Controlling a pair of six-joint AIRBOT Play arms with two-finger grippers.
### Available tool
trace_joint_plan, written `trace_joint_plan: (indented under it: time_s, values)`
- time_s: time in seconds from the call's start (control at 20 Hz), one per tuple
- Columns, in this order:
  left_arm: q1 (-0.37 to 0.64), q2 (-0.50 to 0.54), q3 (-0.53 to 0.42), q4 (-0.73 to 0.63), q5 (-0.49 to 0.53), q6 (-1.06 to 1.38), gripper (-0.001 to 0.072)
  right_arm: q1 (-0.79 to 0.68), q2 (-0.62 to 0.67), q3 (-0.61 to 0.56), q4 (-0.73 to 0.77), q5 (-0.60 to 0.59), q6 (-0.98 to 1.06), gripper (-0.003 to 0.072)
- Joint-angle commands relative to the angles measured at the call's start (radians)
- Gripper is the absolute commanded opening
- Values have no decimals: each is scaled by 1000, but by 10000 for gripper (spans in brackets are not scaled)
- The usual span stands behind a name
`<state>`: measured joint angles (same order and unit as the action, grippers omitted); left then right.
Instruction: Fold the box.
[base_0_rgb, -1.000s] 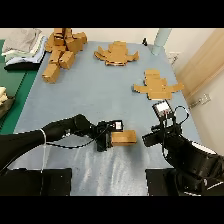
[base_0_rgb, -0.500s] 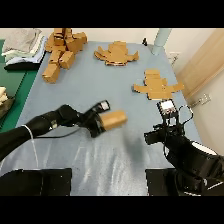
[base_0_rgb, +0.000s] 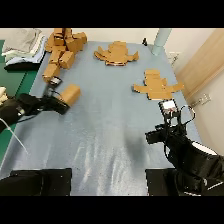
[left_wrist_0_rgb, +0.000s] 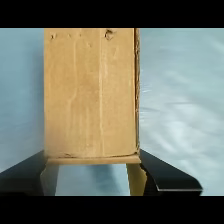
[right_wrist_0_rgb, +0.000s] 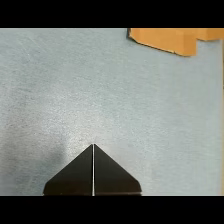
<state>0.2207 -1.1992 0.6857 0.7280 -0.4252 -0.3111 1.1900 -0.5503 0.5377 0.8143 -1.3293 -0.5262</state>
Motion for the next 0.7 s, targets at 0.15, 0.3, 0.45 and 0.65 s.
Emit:
trace_joint_plan:
  time_s: [0.15, 0.3, 0.45, 0.65]
  values:
    - [224, -76, 99, 9, 81, -24, 521, 0, 1, 1, -15, -15, 15, 7]
    - [206, -154, 169, 5, 78, -29, 521, 0, 1, 1, -25, -16, 46, 7]
    - [205, -225, 220, 5, 84, -61, 522, 0, 1, 1, -24, -16, 59, 7]
    - [205, -282, 227, 5, 164, -72, 521, 0, 1, 1, -24, -15, 67, 7]
